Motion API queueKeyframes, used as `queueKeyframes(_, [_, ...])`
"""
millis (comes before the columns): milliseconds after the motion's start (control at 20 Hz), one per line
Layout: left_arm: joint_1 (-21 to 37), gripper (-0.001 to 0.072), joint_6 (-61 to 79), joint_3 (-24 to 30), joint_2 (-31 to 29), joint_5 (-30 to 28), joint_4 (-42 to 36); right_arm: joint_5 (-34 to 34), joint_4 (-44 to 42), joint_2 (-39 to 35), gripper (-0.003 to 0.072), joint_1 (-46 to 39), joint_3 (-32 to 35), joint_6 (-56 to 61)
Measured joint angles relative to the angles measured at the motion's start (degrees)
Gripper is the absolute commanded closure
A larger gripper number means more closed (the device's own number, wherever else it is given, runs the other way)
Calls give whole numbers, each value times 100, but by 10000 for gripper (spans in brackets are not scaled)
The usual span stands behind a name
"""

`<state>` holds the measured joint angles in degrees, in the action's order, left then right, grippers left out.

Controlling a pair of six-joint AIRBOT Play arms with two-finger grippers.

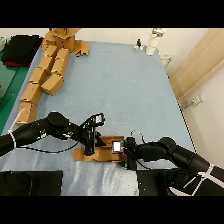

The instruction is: Fold the box.

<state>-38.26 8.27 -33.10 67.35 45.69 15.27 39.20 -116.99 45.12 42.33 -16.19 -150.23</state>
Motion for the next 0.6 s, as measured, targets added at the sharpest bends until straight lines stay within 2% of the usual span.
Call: queueKeyframes(600, [7,697,-2,0,0,-9,15,-76,201,20,-20,-4,-275,-24])
